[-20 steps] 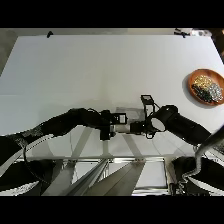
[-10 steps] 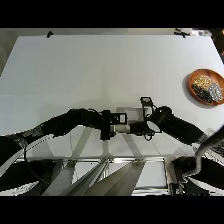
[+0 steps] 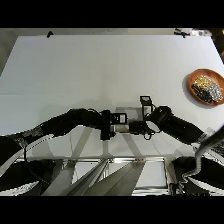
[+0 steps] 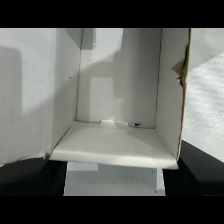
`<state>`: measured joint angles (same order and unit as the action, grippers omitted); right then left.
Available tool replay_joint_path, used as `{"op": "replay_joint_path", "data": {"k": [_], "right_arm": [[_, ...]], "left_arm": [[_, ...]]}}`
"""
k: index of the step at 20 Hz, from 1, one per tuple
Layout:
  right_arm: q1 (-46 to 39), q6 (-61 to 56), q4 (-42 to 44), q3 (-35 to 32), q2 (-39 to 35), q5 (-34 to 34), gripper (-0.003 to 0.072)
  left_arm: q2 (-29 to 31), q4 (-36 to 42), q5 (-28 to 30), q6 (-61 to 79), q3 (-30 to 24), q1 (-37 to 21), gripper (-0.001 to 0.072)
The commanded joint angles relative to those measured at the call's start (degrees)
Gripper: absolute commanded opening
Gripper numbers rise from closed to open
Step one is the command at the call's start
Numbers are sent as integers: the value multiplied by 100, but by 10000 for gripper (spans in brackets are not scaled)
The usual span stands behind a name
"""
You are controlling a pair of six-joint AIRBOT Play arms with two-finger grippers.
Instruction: Fold the box and place the chain.
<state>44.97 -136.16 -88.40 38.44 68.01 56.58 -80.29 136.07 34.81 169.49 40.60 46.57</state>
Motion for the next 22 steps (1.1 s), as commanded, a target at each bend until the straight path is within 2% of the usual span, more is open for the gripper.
{"op": "replay_joint_path", "data": {"k": [1,2,3,7,8,11,17,19,20,22], "right_arm": [[0,-61,-26,13,4,-199,375],[0,-72,-26,13,13,-197,306],[0,-101,-33,13,39,-162,285],[0,-232,-55,13,238,120,283],[0,-229,-52,13,291,157,248],[2,-229,-109,13,354,323,7],[0,15,-184,13,352,442,21],[0,15,-188,13,323,431,196],[2,17,-201,13,295,400,254],[2,17,-264,13,205,380,269]], "left_arm": [[2,-7,11,4,4,-4,276],[2,-7,11,2,4,-4,276],[2,-7,9,2,4,-4,276],[2,-7,11,2,4,-4,276],[2,-7,9,4,4,-4,276],[2,-7,11,4,4,-4,276],[2,-7,11,2,4,-4,276],[2,-7,11,4,4,-4,276],[2,-7,9,4,4,-4,276],[2,-9,11,2,4,-4,276]]}}
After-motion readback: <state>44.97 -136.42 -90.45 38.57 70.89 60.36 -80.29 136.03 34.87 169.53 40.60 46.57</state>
